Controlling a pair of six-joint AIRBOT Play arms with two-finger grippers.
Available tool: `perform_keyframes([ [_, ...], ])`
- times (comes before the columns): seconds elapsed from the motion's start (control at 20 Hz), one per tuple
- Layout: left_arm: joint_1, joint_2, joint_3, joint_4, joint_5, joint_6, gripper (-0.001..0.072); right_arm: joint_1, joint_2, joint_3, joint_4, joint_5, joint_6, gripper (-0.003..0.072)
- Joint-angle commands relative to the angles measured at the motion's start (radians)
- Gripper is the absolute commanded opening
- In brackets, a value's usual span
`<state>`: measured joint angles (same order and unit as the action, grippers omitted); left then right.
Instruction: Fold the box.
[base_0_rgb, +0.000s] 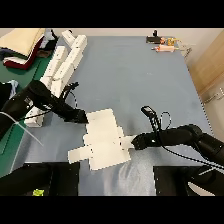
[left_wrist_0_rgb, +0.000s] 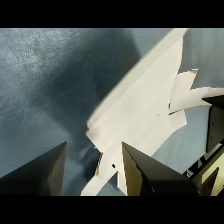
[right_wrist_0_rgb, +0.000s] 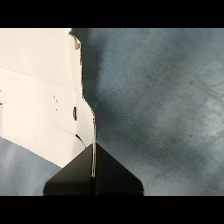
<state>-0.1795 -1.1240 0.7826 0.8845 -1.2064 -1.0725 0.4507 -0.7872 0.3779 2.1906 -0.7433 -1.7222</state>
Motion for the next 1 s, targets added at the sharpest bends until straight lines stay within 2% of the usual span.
perform_keyframes([
  [0.0,0.0,-0.107,0.0,-0.052,0.042,0.12,0.0529,0.03,0.003,-0.003,-0.003,0.058,-0.006,0.0001],
  [0.1,-0.001,-0.165,0.0,-0.162,0.042,0.238,0.0529,0.03,0.003,-0.003,-0.003,0.058,-0.006,0.0001],
  [0.25,-0.002,-0.227,0.0,-0.309,-0.06,0.397,0.0527,0.03,0.003,-0.003,-0.003,0.054,-0.006,0.0001],
  [0.3,-0.001,-0.23,0.0,-0.303,-0.083,0.406,0.0404,0.03,0.003,-0.003,-0.003,0.055,-0.006,0.0001],
  [0.35,-0.001,-0.23,0.0,-0.294,-0.109,0.437,0.0185,0.03,0.003,-0.003,-0.003,0.054,-0.006,0.0001],
  [0.4,0.0,-0.23,0.0,-0.294,-0.132,0.46,0.0122,0.03,0.003,-0.003,-0.003,0.055,-0.006,0.0001],
  [0.5,0.0,-0.23,0.0,-0.294,-0.155,0.481,0.0115,0.03,0.003,-0.003,-0.004,0.055,-0.006,0.0001],
  [0.6,0.0,-0.23,0.0,-0.294,-0.16,0.498,0.0016,0.03,0.003,-0.003,-0.004,0.055,-0.006,0.0002],
  [0.75,0.0,-0.23,0.0,-0.294,-0.156,0.508,0.0016,0.03,0.003,-0.003,-0.029,0.055,-0.006,0.0027],
  [0.85,-0.001,-0.23,0.0,-0.299,-0.167,0.483,0.0016,0.029,0.003,0.005,-0.15,0.048,-0.006,0.0265],
  [0.95,-0.001,-0.23,0.0,-0.311,-0.166,0.468,0.0016,0.029,0.003,0.033,-0.339,0.011,0.01,0.0269],
])
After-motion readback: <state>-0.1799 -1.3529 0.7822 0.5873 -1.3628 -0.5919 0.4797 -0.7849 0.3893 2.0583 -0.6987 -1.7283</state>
